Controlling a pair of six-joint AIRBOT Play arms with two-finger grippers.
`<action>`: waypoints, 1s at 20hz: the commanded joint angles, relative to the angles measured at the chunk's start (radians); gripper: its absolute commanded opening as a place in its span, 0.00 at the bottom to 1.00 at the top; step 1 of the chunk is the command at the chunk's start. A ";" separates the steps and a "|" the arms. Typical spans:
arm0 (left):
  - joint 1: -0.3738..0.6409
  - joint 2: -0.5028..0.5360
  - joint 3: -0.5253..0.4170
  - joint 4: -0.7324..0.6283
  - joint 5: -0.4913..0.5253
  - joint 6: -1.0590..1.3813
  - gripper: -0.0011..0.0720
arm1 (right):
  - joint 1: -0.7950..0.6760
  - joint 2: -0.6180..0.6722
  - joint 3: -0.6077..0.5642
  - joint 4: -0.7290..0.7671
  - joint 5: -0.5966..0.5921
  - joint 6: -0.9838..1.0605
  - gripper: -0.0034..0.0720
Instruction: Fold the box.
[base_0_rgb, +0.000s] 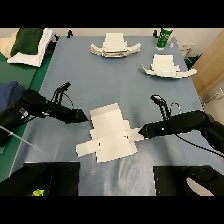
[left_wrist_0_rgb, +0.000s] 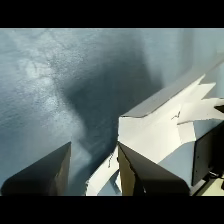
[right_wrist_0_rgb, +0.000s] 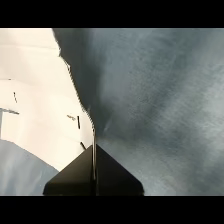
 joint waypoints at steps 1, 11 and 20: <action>0.019 -0.150 0.005 -0.216 0.004 0.273 0.59 | 0.013 0.021 -0.014 -0.005 0.031 0.010 0.05; -0.043 -0.443 0.168 -0.411 -0.199 0.536 0.59 | 0.013 0.015 -0.024 -0.006 0.021 0.019 0.05; -0.089 -0.448 0.168 -0.297 -0.227 0.534 0.32 | 0.013 -0.004 -0.024 -0.005 0.021 0.019 0.05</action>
